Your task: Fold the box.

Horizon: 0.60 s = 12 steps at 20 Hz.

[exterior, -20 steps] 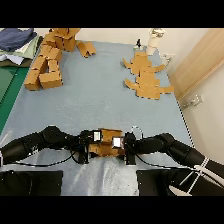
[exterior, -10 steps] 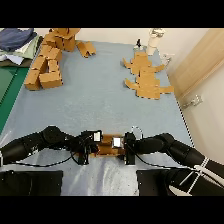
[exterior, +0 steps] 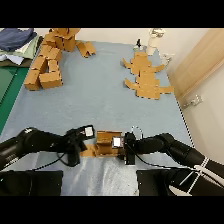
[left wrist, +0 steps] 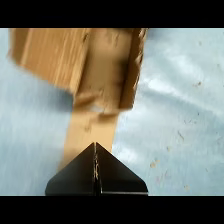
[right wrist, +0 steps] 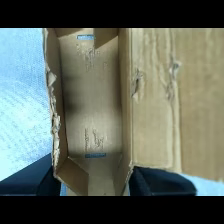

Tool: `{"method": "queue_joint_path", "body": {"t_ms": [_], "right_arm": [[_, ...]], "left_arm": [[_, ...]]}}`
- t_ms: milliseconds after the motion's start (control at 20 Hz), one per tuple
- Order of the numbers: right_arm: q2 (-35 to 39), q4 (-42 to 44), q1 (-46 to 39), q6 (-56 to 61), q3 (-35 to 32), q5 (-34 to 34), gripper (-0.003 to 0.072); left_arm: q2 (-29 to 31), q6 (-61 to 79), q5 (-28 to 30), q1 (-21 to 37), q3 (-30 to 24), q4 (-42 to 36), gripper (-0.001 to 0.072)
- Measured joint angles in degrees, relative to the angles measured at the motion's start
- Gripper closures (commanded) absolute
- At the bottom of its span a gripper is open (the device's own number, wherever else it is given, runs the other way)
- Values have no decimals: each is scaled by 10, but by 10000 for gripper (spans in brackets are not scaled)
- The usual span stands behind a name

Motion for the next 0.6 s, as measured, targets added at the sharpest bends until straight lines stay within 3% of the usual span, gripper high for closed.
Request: {"method": "queue_joint_path", "body": {"t_ms": [150,250,400,600], "right_arm": [[0,0,0,0,0,0,180],[0,0,0,0,0,0,180],[0,0,0,0,0,0,180],[0,0,0,0,0,0,181]], "left_arm": [[73,-305,-63,13,-3,153,697],[97,-472,-103,36,-12,207,697],[99,-593,-111,64,-36,196,698],[60,-639,-65,72,-56,137,699]]}}
